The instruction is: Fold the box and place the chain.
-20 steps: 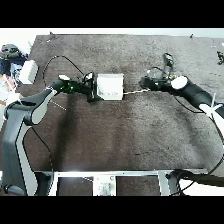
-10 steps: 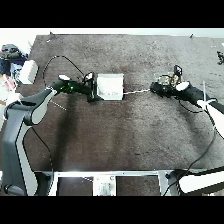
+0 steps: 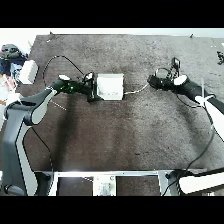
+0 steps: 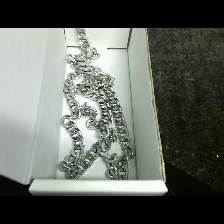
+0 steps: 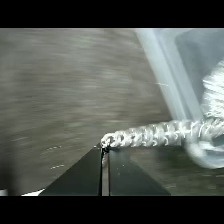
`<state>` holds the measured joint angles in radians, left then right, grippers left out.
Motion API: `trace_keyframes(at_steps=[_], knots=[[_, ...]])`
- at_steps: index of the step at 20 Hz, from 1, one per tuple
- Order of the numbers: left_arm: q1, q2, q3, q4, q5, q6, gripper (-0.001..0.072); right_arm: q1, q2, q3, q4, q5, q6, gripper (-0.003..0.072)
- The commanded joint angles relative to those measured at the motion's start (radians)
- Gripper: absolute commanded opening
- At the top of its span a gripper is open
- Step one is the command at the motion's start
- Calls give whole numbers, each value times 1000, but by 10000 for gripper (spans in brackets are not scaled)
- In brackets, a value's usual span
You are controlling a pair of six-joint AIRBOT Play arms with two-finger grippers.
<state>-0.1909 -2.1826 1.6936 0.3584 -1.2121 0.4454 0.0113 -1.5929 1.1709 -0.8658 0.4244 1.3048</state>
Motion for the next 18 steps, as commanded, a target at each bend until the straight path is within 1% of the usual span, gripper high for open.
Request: trace_keyframes(at_steps=[1,3,5,7,10,11,12,13,15,18], knots=[[1,0,1,0,0,0,174,70,187,5,-2,41,-71,13],[1,0,1,0,0,0,174,125,291,5,-1,34,-78,13],[1,0,1,0,0,0,174,203,360,5,-1,14,-78,13],[1,0,1,0,1,0,174,302,394,10,3,-56,-78,12],[1,0,1,0,0,0,174,453,378,79,-26,-129,-82,13],[1,0,1,0,0,0,174,488,363,105,-59,-133,-77,13],[1,0,1,0,0,0,174,509,345,119,-59,-133,-77,12],[1,0,1,0,0,0,174,518,328,119,-58,-130,-77,13],[1,0,1,0,0,0,174,515,282,109,-59,-87,-58,13],[1,0,1,0,0,0,174,502,207,52,-67,-89,-31,13]])
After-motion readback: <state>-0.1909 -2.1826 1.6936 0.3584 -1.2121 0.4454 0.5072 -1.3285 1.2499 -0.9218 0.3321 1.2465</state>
